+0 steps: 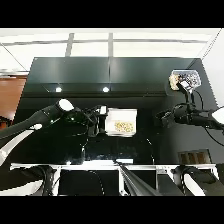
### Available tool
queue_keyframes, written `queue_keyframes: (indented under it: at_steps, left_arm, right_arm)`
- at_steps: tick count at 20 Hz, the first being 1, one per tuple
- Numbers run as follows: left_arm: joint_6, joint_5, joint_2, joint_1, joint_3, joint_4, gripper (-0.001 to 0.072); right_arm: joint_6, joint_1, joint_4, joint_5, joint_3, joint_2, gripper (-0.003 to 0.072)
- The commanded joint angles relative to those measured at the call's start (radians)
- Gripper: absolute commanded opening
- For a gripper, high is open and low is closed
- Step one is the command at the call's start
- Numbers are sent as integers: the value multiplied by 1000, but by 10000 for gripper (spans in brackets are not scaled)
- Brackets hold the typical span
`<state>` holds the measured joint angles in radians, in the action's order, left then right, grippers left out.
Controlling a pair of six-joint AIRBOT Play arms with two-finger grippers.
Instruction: Fold the box and place the chain.
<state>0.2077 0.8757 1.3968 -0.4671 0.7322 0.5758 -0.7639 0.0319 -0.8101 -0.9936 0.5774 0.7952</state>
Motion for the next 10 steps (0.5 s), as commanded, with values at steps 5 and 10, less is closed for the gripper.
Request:
queue_keyframes:
  at_steps: [5, 10]
  left_arm:
    - [-3, -3, 3, -11, 16, 26, 420]
    - [-3, -23, 5, -11, 38, 25, 421]
  right_arm:
    - [-100, -10, 88, 120, 3, 4, 713]
    - [-133, -146, 287, 341, 84, 201, 712]
